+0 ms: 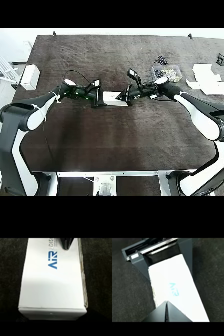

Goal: Fold the box and place the chain.

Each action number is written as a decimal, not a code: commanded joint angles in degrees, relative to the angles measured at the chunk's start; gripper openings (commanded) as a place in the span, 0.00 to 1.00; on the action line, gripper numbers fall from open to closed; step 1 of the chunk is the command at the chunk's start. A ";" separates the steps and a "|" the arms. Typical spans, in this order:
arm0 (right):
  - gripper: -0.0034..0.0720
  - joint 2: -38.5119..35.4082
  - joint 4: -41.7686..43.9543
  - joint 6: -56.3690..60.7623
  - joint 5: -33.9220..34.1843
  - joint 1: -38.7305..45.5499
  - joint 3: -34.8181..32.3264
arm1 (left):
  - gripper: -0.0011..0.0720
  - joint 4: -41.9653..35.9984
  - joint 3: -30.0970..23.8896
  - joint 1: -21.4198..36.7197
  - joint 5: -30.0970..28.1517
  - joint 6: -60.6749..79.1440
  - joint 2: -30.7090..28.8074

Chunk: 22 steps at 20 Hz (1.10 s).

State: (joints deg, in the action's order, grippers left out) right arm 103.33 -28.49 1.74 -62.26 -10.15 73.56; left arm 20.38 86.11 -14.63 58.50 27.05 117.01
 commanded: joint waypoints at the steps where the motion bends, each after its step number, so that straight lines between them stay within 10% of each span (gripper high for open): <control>1: 0.05 -0.24 -5.35 3.50 1.05 -0.79 0.76 | 0.66 -0.02 -0.02 0.07 0.04 -0.02 -0.02; 9: 0.05 -20.22 15.43 -0.87 -0.68 3.87 -0.59 | 0.66 -0.02 -0.02 0.04 0.09 -0.02 -0.02; 20: 0.05 -39.80 15.45 2.12 16.24 7.48 -32.44 | 0.65 -3.15 -0.02 0.04 2.40 -0.07 -0.02; 21: 0.05 -39.82 15.43 2.12 16.22 7.48 -33.14 | 0.19 -4.68 -0.02 0.13 2.49 -0.92 -0.22; 22: 0.05 -39.82 15.43 2.12 16.28 7.50 -33.53 | 0.04 -5.11 0.13 0.52 2.73 -1.60 -0.66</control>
